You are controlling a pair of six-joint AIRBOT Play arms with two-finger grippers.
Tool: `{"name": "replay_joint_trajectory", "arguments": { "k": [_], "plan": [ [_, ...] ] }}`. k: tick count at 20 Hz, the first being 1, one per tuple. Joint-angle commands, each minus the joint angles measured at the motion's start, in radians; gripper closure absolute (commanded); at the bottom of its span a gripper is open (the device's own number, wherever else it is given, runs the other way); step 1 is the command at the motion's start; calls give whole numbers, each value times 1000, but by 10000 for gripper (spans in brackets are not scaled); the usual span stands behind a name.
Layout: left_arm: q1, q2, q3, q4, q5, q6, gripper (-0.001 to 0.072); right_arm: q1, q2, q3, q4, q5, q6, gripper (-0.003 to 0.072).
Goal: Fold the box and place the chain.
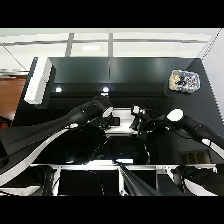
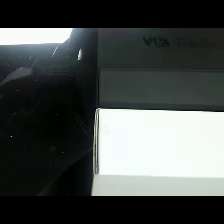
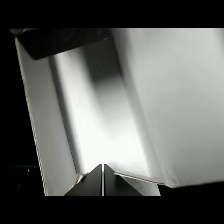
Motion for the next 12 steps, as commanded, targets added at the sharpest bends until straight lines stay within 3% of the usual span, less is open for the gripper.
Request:
{"name": "replay_joint_trajectory", "arguments": {
  "k": [1, 6, 9, 12],
  "plan": [
    [2, 0, 0, 3, -3, 0, 682, -39, 94, 3, -72, 1, 358, 665],
    [10, 0, 0, 3, -4, 0, 682, -360, 312, 18, -450, 127, 1093, 665],
    [11, 0, 0, 2, -3, 0, 682, -549, 295, -31, -481, 127, 1322, 665],
    [11, 0, 0, 2, -4, 0, 682, -565, 173, -80, -404, 209, 1353, 665]
  ]
}}
